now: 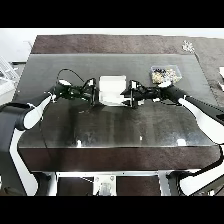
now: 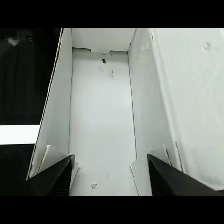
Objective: Fold the box and place the chain.
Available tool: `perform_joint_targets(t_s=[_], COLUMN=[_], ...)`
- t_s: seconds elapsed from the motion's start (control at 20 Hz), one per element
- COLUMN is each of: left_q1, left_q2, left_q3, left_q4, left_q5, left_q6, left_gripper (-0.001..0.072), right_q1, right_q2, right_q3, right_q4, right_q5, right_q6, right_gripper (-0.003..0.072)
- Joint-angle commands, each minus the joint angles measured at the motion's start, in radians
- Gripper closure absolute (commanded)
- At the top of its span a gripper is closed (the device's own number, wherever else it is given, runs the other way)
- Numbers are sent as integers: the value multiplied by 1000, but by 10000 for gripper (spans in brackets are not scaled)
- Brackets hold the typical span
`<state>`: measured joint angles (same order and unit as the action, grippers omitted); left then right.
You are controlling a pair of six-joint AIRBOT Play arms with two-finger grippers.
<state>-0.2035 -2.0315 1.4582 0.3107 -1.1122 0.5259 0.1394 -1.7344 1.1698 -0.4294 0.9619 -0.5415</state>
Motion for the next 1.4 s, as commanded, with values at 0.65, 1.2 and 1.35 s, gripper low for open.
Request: perform_joint_targets(t_s=[0.65, 1.2, 1.35], left_q1=[1, 1, 1], left_q2=[0, 0, 0], left_q3=[0, 0, 0], left_q4=[-4, -4, -3], left_q5=[2, 5, 5], left_q6=[-2, -2, -2], left_gripper=[179, 179, 179], right_q1=[-3, -137, -177], right_q2=[16, 176, 203], right_q3=[1, 1, 1], right_q4=[-96, -174, -175], right_q5=[18, 42, 41], right_q6=[-42, 317, 595], right_gripper=[320, 669, 670])
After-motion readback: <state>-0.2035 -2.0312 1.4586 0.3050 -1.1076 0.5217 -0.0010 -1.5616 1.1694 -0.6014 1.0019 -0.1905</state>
